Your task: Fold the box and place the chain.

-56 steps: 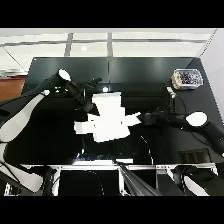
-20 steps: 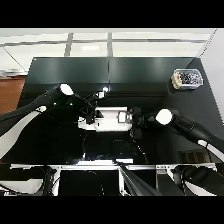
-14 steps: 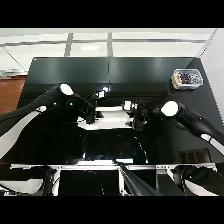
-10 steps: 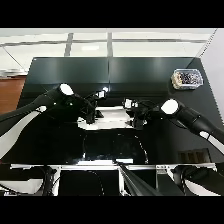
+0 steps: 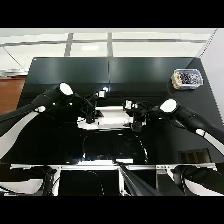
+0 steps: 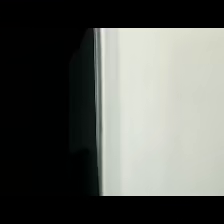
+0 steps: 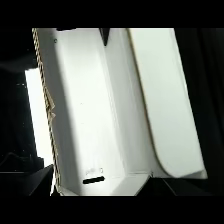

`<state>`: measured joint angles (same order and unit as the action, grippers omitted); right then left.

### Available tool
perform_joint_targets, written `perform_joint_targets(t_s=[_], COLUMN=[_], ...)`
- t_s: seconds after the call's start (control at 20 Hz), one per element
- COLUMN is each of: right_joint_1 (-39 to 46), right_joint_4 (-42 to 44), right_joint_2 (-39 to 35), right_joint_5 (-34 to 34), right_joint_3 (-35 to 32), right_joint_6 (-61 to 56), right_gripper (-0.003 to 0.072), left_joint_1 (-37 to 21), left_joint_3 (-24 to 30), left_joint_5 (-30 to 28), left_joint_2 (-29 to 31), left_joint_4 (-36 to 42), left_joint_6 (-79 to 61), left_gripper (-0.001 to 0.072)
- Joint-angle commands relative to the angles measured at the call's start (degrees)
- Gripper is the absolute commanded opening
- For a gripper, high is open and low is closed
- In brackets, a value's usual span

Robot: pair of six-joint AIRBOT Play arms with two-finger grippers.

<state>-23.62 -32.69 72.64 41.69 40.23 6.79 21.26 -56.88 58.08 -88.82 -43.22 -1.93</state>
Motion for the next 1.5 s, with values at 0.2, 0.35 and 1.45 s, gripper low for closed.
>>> perform_joint_targets(t_s=[0.2, 0.35, 1.45], right_joint_1=[0.02, 0.02, -2.95], right_joint_4=[5.01, 5.05, 3.37], right_joint_2=[1.57, 2.23, 8.22], right_joint_5=[0.66, 0.35, -1.44], right_joint_3=[-0.55, -0.55, 1.18], right_joint_6=[7.15, 9.05, 9.09], right_gripper=[0.0704, 0.0704, 0.0704], left_joint_1=[0.24, 0.22, 0.24], left_joint_3=[6.01, 8.15, 8.13], left_joint_5=[-6.78, -7.04, -6.82], left_joint_2=[6.08, 5.95, 5.90], left_joint_4=[0.22, 0.20, 0.61], left_joint_6=[0.72, -0.68, -0.72], left_gripper=[0.0017, 0.0019, 0.0021])
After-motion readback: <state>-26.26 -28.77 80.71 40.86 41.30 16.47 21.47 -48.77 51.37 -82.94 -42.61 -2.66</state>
